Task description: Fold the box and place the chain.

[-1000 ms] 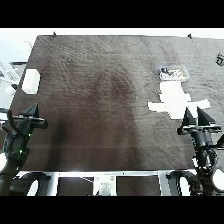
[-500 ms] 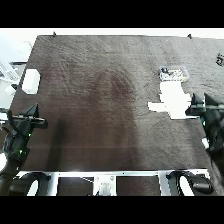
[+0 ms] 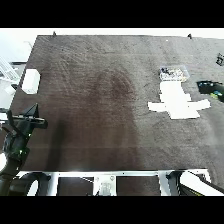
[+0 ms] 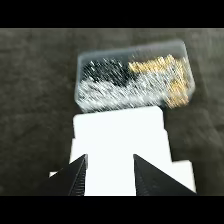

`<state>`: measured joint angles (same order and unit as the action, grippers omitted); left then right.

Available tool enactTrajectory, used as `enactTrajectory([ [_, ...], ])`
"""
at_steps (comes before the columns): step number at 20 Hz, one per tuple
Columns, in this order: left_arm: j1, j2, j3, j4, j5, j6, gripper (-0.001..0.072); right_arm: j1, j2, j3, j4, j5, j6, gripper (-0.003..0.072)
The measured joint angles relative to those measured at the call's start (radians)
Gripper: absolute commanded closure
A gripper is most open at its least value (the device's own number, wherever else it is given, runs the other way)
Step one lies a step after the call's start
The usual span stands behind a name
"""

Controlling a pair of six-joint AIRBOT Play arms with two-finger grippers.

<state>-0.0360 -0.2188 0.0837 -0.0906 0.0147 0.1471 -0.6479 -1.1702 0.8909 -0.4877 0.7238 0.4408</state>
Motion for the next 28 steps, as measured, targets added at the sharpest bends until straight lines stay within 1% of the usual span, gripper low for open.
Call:
enactTrajectory([
  [1, 0.000, 0.000, 0.000, 0.000, 0.000, 0.000, 0.0687, -0.048, -0.023, 0.030, -0.029, 0.046, 0.039, 0.0252],
  [3, 0.000, 0.000, 0.000, 0.000, 0.000, 0.000, 0.0687, -0.143, -0.067, 0.095, -0.094, 0.134, 0.113, 0.0250],
  [4, 0.000, 0.000, 0.000, 0.000, 0.000, 0.000, 0.0687, -0.179, -0.094, 0.136, -0.132, 0.170, 0.145, 0.0232],
  [5, 0.000, 0.000, 0.000, 0.000, 0.000, 0.000, 0.0687, -0.211, -0.130, 0.186, -0.175, 0.222, 0.174, 0.0233],
  [8, 0.000, 0.000, 0.000, 0.000, 0.000, 0.000, 0.0687, -0.274, -0.288, 0.396, -0.304, 0.424, 0.248, 0.0233],
  [12, 0.000, 0.000, 0.000, 0.000, 0.000, 0.000, 0.0687, -0.298, -0.543, 0.726, -0.417, 0.672, 0.299, 0.0233],
  [15, 0.000, 0.000, 0.000, 0.000, 0.000, 0.000, 0.0687, -0.302, -0.727, 0.973, -0.463, 0.821, 0.314, 0.0233],
  [17, 0.000, 0.000, 0.000, 0.000, 0.000, 0.000, 0.0687, -0.302, -0.803, 1.065, -0.478, 0.871, 0.303, 0.0233],
  [21, 0.000, 0.000, 0.000, 0.000, 0.000, 0.000, 0.0687, -0.302, -0.893, 1.139, -0.491, 0.907, 0.255, 0.0233],
  [28, 0.000, 0.000, 0.000, 0.000, 0.000, 0.000, 0.0687, -0.283, -0.968, 1.164, -0.491, 0.921, 0.205, 0.0233],
])
